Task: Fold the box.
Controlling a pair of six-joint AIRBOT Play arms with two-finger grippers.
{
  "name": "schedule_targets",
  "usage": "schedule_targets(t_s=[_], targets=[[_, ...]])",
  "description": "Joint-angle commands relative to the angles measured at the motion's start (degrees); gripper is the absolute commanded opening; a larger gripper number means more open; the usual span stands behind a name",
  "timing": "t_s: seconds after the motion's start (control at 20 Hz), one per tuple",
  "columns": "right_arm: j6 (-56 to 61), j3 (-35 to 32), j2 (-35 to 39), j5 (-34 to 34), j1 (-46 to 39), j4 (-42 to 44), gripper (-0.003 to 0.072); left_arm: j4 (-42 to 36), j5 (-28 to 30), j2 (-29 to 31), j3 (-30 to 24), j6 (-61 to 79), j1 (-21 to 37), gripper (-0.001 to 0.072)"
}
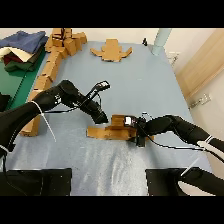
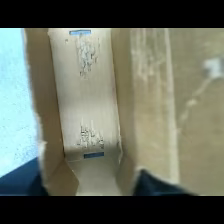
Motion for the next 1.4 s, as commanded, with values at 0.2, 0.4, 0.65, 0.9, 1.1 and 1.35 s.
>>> schedule_targets(t_s=[0.2,0.4,0.65,0.9,1.1,1.35], targets=[[0.0,0.04,-0.02,-0.02,-0.02,0.0,0.053,0.2,0.09,0.02,0.04,-0.22,0.09,0.06],[0.0,0.04,-0.02,-0.02,-0.02,0.0,0.0532,0.22,-0.09,0.02,0.04,-0.24,0.09,0.0598],[0.0,0.04,0.0,-1.29,0.11,0.22,0.0533,5.05,0.07,0.02,0.04,-3.69,0.22,0.0599],[-1.7,0.04,0.0,-1.75,0.5,0.07,0.0532,6.54,-0.37,0.02,0.04,-5.81,1.84,0.06],[-4.09,0.04,-0.26,-0.79,1.9,0.02,0.0532,6.56,-0.35,0.02,0.04,-5.81,1.92,0.0599],[-4.09,0.04,-0.26,2.05,1.9,0.87,0.0532,6.54,-1.66,0.02,0.04,-5.88,1.92,0.0599]])
